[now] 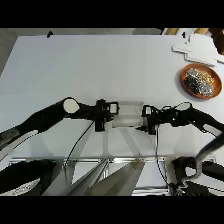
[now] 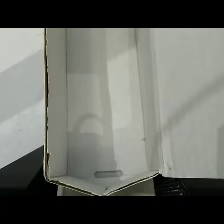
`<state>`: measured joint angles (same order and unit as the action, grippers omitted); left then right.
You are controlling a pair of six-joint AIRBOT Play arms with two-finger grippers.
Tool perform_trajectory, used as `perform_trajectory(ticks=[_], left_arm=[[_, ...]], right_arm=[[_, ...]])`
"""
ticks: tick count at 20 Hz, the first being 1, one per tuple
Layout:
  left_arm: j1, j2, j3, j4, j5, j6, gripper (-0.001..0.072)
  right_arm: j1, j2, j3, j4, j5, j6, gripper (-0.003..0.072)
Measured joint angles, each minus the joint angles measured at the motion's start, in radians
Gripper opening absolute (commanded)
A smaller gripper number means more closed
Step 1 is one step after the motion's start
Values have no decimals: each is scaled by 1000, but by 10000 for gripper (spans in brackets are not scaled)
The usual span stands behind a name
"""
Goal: Fold the box and place the chain.
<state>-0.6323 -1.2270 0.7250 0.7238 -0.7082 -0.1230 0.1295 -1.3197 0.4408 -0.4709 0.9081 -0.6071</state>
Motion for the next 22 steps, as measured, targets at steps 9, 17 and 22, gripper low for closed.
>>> perform_trajectory(ticks=[9, 17, 22], left_arm=[[229, 230, -18, 292, -233, -928, 7], [261, 48, -111, 153, -235, -1139, 7], [201, -64, -120, -11, -197, -1096, 6]], right_arm=[[0, 0, 0, 0, 0, 0, 343], [0, 0, 0, 0, 0, 0, 343], [0, 0, 0, 0, 0, 0, 343]])
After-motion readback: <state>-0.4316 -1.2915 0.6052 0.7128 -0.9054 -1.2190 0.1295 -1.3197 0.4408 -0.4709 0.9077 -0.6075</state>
